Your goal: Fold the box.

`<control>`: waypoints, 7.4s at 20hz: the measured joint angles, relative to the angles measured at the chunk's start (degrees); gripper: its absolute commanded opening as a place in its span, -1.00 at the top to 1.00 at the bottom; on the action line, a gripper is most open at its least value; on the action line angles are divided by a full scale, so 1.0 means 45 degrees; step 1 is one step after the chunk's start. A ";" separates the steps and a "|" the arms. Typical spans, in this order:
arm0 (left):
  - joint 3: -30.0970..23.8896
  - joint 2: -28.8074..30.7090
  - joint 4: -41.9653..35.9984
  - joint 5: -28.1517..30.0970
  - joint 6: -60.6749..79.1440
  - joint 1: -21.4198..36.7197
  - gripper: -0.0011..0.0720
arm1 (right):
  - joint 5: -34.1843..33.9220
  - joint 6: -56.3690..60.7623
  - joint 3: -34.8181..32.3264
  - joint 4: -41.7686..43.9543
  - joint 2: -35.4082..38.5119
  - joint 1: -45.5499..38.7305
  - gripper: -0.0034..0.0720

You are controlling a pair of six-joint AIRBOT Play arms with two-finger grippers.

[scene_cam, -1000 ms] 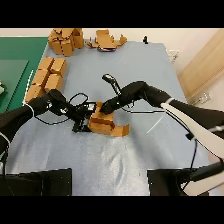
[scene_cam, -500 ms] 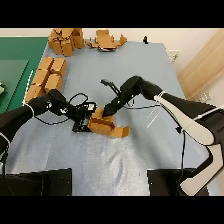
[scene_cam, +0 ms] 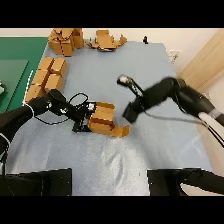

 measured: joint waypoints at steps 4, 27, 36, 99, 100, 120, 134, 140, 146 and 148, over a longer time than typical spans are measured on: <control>0.0000 0.0000 0.0024 -0.0005 -0.0044 0.0000 0.91 | 0.1535 -0.0923 -0.2268 -0.0699 0.0787 0.0486 -0.20; 0.0000 -0.0005 0.0053 0.0029 -0.0092 0.0000 0.91 | 0.7164 -0.2647 -0.2584 0.0874 -0.1724 0.2778 -0.22; 0.0000 -0.0005 0.0049 0.0053 -0.0063 0.0005 0.91 | 0.7189 -0.2414 -0.2565 0.1078 -0.2137 0.2778 -0.31; 0.0000 -0.0015 0.0102 -0.0267 -0.0073 0.0015 0.91 | 0.3963 0.9811 -0.2147 0.3793 -0.1433 0.1341 -0.23; 0.0000 -0.0015 0.0102 -0.0262 -0.0073 0.0015 0.91 | 0.3881 1.0715 -0.1943 0.3031 -0.1462 0.1525 -0.23; 0.0000 -0.0010 0.0102 -0.0253 -0.0291 0.0015 0.91 | -0.0466 2.0133 0.3133 -0.4206 -0.4979 0.4279 0.90; 0.0010 0.0000 0.0112 -0.0253 -0.0296 0.0019 0.91 | -0.1452 2.0516 0.4852 -0.4167 -0.6368 0.4741 0.78; 0.0015 0.0010 0.0136 -0.0238 -0.0311 0.0019 0.91 | -0.1880 2.0638 0.4896 -0.4473 -0.6455 0.4741 0.90; 0.0015 -0.0015 0.0097 -0.0248 -0.0311 0.0019 0.91 | -0.1885 2.0638 0.4915 -0.4619 -0.6664 0.4775 0.90; 0.0015 -0.0015 0.0097 -0.0248 -0.0311 0.0019 0.91 | -0.1875 2.0638 0.4911 -0.4687 -0.6688 0.4775 0.89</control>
